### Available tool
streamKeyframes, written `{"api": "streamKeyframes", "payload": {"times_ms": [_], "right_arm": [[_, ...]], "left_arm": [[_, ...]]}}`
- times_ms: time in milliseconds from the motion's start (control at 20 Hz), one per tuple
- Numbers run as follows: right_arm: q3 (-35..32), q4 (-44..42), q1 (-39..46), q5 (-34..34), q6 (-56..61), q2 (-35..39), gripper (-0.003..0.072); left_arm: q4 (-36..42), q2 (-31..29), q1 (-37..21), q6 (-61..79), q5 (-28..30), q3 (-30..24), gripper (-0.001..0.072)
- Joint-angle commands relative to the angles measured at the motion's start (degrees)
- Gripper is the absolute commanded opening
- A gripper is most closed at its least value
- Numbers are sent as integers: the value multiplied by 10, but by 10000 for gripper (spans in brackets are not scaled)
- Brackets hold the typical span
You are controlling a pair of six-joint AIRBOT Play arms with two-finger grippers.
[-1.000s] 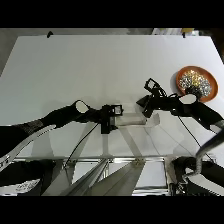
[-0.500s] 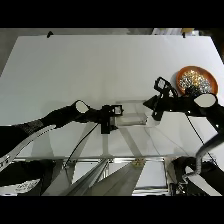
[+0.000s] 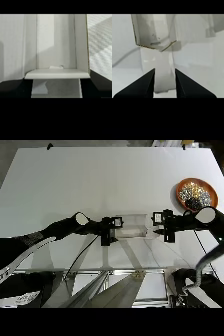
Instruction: Fold the box and place the chain.
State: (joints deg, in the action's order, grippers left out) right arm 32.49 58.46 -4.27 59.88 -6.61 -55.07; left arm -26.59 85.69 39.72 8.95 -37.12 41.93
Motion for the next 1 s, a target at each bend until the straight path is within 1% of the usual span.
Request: {"api": "streamKeyframes", "payload": {"times_ms": [0, 150, 300, 350, 550, 700, 800, 950], "right_arm": [[-2, -42, -4, -1, -103, -43, 255], [-2, -52, -24, -33, -118, -72, 252], [-3, -52, -45, -41, -126, -85, 189], [-3, -56, -48, -41, -133, -88, 187], [-3, -110, -49, -40, -135, -96, 151], [-4, -122, -49, -41, -136, -107, 152], [-4, -128, -50, -41, -136, -127, 152], [-5, -154, -51, -46, -136, -143, 156]], "left_arm": [[0, 0, 0, 0, 0, 0, 271], [0, 0, 0, 0, 0, 0, 271], [0, 0, 0, 0, 0, 0, 271], [0, 0, 0, 0, 0, 0, 271], [0, 0, 0, 0, 0, 0, 271], [0, 0, 0, 0, 0, 0, 271], [0, 0, 0, 0, 0, 0, 271], [0, 0, 0, 0, 0, 0, 271]]}}
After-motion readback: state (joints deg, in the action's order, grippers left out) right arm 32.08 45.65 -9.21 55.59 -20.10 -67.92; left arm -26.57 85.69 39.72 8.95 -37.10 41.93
